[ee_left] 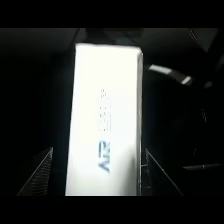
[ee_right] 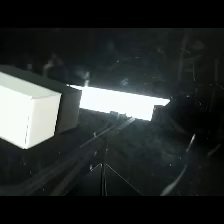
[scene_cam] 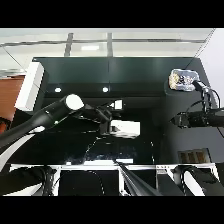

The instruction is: Fold the box and place the chain.

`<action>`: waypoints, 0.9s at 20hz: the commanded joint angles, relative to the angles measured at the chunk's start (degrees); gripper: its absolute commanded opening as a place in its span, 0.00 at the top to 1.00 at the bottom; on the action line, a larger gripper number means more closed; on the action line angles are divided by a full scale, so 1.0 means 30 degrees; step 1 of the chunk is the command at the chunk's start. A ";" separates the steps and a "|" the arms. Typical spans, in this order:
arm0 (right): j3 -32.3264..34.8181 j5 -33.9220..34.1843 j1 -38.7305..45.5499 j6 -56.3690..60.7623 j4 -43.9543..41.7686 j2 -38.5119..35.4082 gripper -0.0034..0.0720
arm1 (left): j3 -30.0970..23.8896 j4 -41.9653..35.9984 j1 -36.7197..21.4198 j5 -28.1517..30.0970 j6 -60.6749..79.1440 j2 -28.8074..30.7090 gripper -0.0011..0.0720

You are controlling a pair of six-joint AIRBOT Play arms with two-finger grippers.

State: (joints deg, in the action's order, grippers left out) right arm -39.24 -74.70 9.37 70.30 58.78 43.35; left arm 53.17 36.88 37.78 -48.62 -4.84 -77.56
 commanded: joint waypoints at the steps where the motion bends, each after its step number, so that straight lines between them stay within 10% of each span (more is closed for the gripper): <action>1: 0.0911 0.0816 0.0073 -0.0153 -0.0415 -0.0051 0.94 | 0.1778 -0.0066 0.1362 0.0583 -0.1253 -0.1661 0.02; 18: 0.1195 0.1129 0.0080 -0.0590 -0.0401 -0.0051 0.94 | 0.2295 0.2463 0.1792 -0.0947 -0.4044 -0.2747 0.02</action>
State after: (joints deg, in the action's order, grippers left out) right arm -35.68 -71.42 9.58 68.55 57.60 43.20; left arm 59.99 43.68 43.11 -50.41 -16.69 -85.78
